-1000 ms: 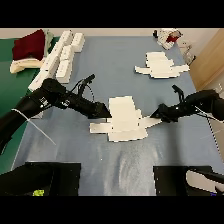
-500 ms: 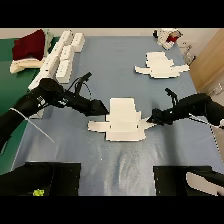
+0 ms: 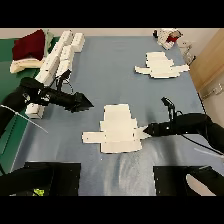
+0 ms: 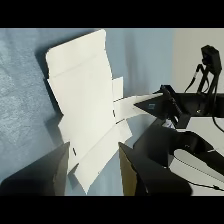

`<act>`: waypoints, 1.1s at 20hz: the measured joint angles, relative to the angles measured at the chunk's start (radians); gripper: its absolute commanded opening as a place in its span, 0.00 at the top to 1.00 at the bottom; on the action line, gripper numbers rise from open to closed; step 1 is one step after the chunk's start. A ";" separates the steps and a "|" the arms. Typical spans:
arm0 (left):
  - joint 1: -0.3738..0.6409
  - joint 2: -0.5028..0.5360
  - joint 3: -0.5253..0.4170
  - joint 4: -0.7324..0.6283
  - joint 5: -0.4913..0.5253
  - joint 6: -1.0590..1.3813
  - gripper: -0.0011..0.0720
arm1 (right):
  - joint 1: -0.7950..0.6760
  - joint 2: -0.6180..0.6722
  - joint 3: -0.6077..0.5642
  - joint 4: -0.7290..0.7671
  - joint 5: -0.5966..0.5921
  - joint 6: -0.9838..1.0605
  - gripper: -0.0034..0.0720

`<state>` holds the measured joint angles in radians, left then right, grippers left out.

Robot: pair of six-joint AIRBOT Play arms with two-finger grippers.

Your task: Fold the box.

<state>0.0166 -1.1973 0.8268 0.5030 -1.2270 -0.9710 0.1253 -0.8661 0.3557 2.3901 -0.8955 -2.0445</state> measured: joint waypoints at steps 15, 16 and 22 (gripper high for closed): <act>-0.143 -0.470 0.231 -0.034 -0.017 0.161 0.35 | 0.026 0.081 -0.060 -0.001 0.061 0.010 0.95; -0.150 -0.494 0.260 -0.035 -0.032 0.163 0.35 | 0.025 0.081 -0.060 -0.001 0.061 0.010 0.95; -0.170 -0.596 0.352 -0.034 -0.086 0.151 0.35 | 0.025 0.081 -0.060 -0.001 0.061 0.010 0.95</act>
<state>-0.1535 -1.7931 1.1786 0.4690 -1.3132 -0.8200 0.1505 -0.7853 0.2958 2.3890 -0.8349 -2.0350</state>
